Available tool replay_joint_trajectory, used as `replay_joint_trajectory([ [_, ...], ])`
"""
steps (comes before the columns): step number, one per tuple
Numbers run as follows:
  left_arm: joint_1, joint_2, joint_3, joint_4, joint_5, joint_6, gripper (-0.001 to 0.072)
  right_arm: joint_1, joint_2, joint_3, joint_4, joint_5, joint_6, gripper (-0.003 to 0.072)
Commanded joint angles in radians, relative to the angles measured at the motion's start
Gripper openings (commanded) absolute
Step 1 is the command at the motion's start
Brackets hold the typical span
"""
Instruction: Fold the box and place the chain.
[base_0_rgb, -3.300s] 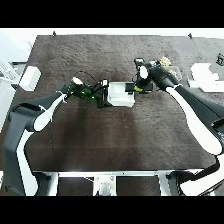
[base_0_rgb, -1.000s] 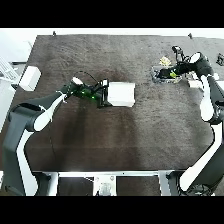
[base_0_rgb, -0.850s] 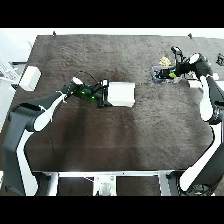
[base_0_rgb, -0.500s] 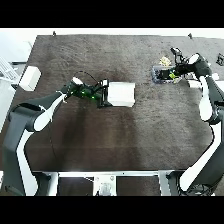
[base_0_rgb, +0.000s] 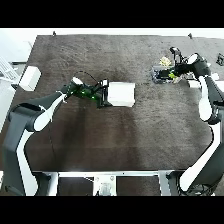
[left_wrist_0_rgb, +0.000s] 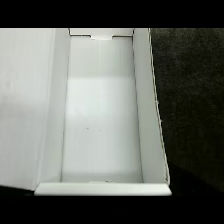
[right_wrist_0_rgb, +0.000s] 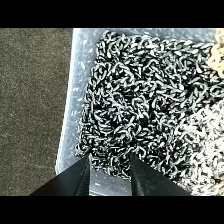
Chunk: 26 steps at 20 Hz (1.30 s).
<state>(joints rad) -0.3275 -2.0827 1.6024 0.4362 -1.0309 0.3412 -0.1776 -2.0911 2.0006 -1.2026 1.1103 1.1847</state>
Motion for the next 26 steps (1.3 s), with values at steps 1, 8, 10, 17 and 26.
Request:
replay_joint_trajectory([
  [1, 0.000, 0.000, 0.000, 0.000, 0.000, 0.000, 0.0526, 0.014, -0.001, 0.002, -0.031, -0.010, 0.001, 0.0320],
  [8, 0.000, 0.000, 0.000, 0.000, 0.000, 0.000, 0.0525, 0.015, -0.006, 0.002, -0.047, -0.022, 0.011, 0.0321],
  [10, 0.000, 0.000, 0.000, 0.000, 0.000, 0.000, 0.0525, 0.015, -0.011, 0.001, -0.047, -0.024, 0.012, 0.0320],
  [17, 0.000, 0.000, 0.000, 0.000, 0.000, 0.000, 0.0525, 0.042, -0.020, 0.011, -0.124, -0.036, 0.015, 0.0015],
  [26, 0.000, 0.000, 0.000, 0.000, 0.000, 0.000, 0.0525, 0.046, 0.140, 0.034, -0.126, -0.005, 0.072, 0.0012],
])
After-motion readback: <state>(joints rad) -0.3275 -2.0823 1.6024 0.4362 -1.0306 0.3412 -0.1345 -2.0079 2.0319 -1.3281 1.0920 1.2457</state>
